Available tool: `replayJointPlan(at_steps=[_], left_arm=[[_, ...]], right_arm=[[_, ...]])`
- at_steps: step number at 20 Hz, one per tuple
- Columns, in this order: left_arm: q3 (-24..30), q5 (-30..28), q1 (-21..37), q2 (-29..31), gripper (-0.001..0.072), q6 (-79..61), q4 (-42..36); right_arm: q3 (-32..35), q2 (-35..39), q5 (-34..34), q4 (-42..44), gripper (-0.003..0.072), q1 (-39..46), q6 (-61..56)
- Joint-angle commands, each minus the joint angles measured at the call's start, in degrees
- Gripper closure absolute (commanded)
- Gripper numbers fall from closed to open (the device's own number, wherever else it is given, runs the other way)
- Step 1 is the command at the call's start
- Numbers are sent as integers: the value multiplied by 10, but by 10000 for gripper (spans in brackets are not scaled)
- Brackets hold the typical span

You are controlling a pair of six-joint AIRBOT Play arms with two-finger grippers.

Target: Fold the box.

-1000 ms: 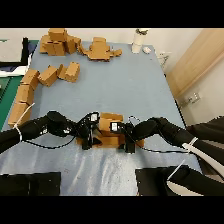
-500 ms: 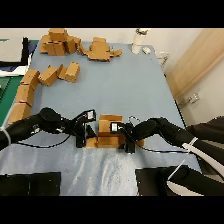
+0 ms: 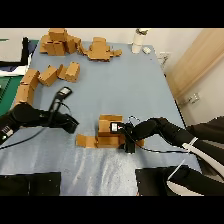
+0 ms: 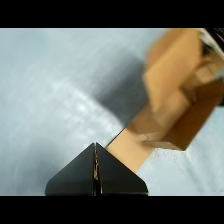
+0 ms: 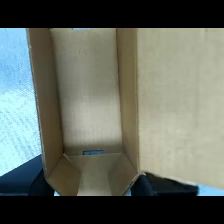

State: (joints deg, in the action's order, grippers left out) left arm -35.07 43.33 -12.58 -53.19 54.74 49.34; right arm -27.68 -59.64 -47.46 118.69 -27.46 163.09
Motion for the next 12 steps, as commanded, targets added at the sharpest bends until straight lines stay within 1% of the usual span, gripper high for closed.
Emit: replayJointPlan(at_steps=[1, 2, 3, 5, 9, 12], left_arm=[[8, 114, 70, 0, 697, 264, 82], [12, 140, 76, -14, 698, 265, 71], [15, 153, 75, -30, 697, 265, 58], [21, 151, 52, -62, 698, 252, 17], [21, 80, -44, -102, 698, 265, -5], [21, 55, -86, -129, 698, 278, -14]], right_arm=[[0, 0, 0, 0, 150, 0, 0], [0, 0, 0, 0, 151, 0, 0], [0, 0, 0, 0, 151, 0, 0], [0, 0, 0, 0, 150, 0, 0], [0, 0, 0, 0, 151, 0, 0], [0, 0, 0, 0, 150, 0, 0]])
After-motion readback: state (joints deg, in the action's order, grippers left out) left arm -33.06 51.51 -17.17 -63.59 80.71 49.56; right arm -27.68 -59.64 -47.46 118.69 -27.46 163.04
